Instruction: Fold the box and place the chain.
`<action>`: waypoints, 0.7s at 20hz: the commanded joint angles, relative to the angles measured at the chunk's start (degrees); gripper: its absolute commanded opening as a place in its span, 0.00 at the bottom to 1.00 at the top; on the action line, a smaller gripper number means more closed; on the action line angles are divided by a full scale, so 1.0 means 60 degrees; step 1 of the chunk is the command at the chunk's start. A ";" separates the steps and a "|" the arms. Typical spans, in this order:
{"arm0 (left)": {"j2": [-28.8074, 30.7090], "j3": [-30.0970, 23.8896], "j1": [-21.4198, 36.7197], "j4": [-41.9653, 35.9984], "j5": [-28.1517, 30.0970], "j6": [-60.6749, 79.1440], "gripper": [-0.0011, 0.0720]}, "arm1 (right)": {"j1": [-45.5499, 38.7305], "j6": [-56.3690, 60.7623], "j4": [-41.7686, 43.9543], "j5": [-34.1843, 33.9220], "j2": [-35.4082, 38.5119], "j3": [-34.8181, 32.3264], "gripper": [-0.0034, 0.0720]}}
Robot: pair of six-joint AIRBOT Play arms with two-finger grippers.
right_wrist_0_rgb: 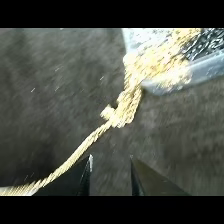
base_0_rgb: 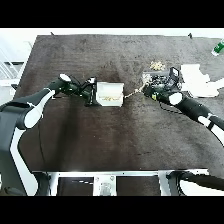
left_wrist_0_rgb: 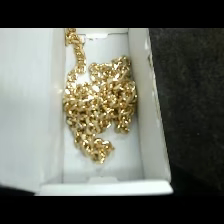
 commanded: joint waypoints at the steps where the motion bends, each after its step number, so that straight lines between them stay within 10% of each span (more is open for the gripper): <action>1: 0.0007 0.0004 0.0007 0.0000 0.0000 0.0004 0.67 | 0.0015 0.0076 0.0138 -0.0233 -0.1158 0.0765 0.45; 11: 0.0007 0.0004 0.0007 -0.0004 0.0000 0.0004 0.67 | 0.0033 0.0084 0.0208 0.0036 -0.3122 0.2605 0.44; 14: 0.0007 0.0004 0.0011 -0.0004 0.0000 0.0004 0.67 | -0.0007 0.0080 0.0200 0.0193 -0.3432 0.2805 0.28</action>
